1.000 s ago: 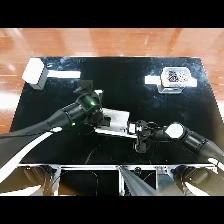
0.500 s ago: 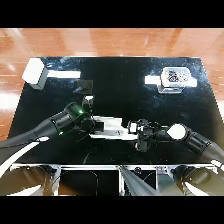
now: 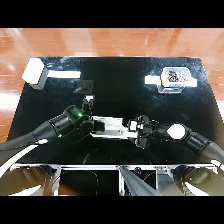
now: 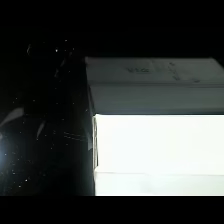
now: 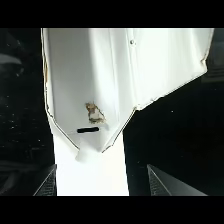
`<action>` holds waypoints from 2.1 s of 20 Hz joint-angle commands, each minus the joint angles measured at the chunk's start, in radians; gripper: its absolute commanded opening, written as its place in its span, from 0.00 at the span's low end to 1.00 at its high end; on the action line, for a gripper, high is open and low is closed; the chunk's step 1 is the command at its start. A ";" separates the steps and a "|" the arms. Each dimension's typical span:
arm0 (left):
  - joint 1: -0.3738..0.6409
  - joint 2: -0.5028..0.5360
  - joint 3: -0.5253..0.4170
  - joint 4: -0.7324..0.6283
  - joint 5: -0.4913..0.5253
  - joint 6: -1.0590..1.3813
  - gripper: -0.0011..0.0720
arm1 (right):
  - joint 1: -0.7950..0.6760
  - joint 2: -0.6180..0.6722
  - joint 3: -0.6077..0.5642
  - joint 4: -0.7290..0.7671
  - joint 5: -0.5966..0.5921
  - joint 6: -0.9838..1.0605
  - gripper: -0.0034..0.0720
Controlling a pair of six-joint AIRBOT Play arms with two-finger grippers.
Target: Fold the box and place the chain.
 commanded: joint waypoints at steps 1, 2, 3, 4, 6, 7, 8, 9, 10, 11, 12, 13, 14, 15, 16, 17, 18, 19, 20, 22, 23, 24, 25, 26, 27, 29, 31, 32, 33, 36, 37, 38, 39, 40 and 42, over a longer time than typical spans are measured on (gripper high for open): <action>-0.001 -0.001 -0.001 -0.001 -0.015 0.002 0.04 | 0.009 -0.020 0.001 0.002 -0.034 -0.060 0.97; -0.001 -0.001 -0.001 -0.001 -0.014 0.002 0.04 | 0.021 -0.028 0.002 0.002 -0.056 -0.061 0.97; 0.000 -0.001 -0.001 -0.001 -0.015 0.002 0.04 | 0.031 -0.036 0.004 0.002 -0.064 -0.061 0.97; 0.000 -0.001 -0.001 0.000 -0.015 0.002 0.04 | 0.041 -0.047 0.010 0.003 -0.063 -0.062 0.97; -0.001 -0.001 -0.001 -0.001 -0.014 0.002 0.04 | 0.058 -0.058 0.019 0.009 -0.080 -0.061 0.97; -0.001 -0.001 -0.001 -0.001 -0.014 0.002 0.04 | 0.058 -0.063 0.024 0.027 -0.083 -0.062 0.93; -0.001 -0.001 -0.001 -0.002 -0.014 0.002 0.04 | 0.058 -0.065 0.025 0.040 -0.091 -0.063 0.87; -0.001 -0.001 -0.001 -0.005 -0.014 0.002 0.04 | 0.058 -0.066 0.025 0.047 -0.101 -0.069 0.87; -0.001 -0.001 -0.001 -0.006 -0.014 0.002 0.04 | 0.058 -0.067 0.025 0.048 -0.101 -0.073 0.87; -0.001 -0.001 -0.001 -0.012 -0.014 0.002 0.04 | 0.058 -0.069 0.025 0.055 -0.101 -0.073 0.87; -0.001 -0.001 -0.001 -0.012 -0.014 0.002 0.04 | 0.058 -0.069 0.025 0.063 -0.101 -0.074 0.87; -0.001 -0.001 -0.001 -0.013 -0.014 0.002 0.04 | 0.058 -0.069 0.025 0.072 -0.101 -0.082 0.87; -0.001 -0.001 -0.001 -0.013 -0.014 0.002 0.04 | 0.058 -0.070 0.025 0.086 -0.101 -0.090 0.87; -0.001 -0.001 -0.001 -0.012 -0.014 0.002 0.04 | 0.058 -0.071 0.025 0.092 -0.101 -0.097 0.87; -0.001 -0.001 -0.001 -0.013 -0.014 0.002 0.04 | 0.058 -0.071 0.025 0.092 -0.101 -0.099 0.87; -0.001 -0.001 -0.001 -0.013 -0.014 0.002 0.04 | 0.058 -0.071 0.025 0.092 -0.100 -0.100 0.79; -0.001 -0.001 -0.001 -0.013 -0.014 0.002 0.04 | 0.058 -0.071 0.025 0.092 -0.095 -0.099 0.60; -0.001 -0.001 -0.001 -0.013 -0.014 0.002 0.04 | 0.058 -0.071 0.025 0.092 -0.089 -0.099 0.54; -0.001 -0.001 -0.001 -0.013 -0.014 0.002 0.04 | 0.058 -0.071 0.025 0.092 -0.079 -0.100 0.54; -0.001 -0.001 -0.001 -0.013 -0.014 0.002 0.04 | 0.058 -0.071 0.025 0.096 -0.066 -0.100 0.54; -0.001 -0.001 -0.001 -0.013 -0.014 0.002 0.04 | 0.063 -0.071 0.025 0.110 -0.069 -0.100 0.54; -0.001 -0.001 -0.001 -0.013 -0.014 0.002 0.04 | 0.072 -0.071 0.025 0.116 -0.073 -0.101 0.54; -0.001 -0.001 -0.001 -0.013 -0.014 0.002 0.04 | 0.084 -0.072 0.025 0.116 -0.077 -0.101 0.54; -0.001 -0.001 -0.001 -0.013 -0.014 0.002 0.04 | 0.099 -0.073 0.025 0.116 -0.079 -0.101 0.54; -0.001 -0.001 -0.001 -0.013 -0.014 0.002 0.04 | 0.113 -0.076 0.025 0.116 -0.088 -0.101 0.51; -0.001 -0.001 -0.001 -0.013 -0.014 0.002 0.04 | 0.135 -0.077 0.025 0.134 -0.130 -0.100 0.23; -0.001 -0.001 -0.001 -0.013 -0.014 0.002 0.04 | 0.140 -0.077 0.025 0.159 -0.159 -0.101 0.23; -0.001 -0.001 -0.001 -0.013 -0.014 0.002 0.04 | 0.140 -0.077 0.025 0.159 -0.159 -0.100 0.23; -0.001 -0.001 -0.001 -0.013 -0.014 0.002 0.04 | 0.140 -0.077 0.025 0.159 -0.159 -0.100 0.23; -0.001 -0.001 -0.001 -0.016 -0.014 0.002 0.04 | 0.143 -0.077 0.025 0.195 -0.161 -0.101 0.23; -0.001 -0.001 -0.001 -0.017 -0.014 0.002 0.04 | 0.143 -0.078 0.025 0.212 -0.164 -0.103 0.23; -0.001 -0.001 -0.001 -0.020 -0.014 0.002 0.04 | 0.143 -0.079 0.025 0.220 -0.168 -0.103 0.23; -0.001 -0.001 -0.001 -0.020 -0.014 0.002 0.04 | 0.143 -0.081 0.025 0.225 -0.169 -0.103 0.23; -0.001 -0.001 -0.001 -0.020 -0.014 0.002 0.04 | 0.143 -0.088 0.025 0.238 -0.168 -0.103 0.23; -0.001 -0.001 -0.001 -0.020 -0.014 0.002 0.04 | 0.145 -0.111 0.026 0.264 -0.169 -0.108 0.23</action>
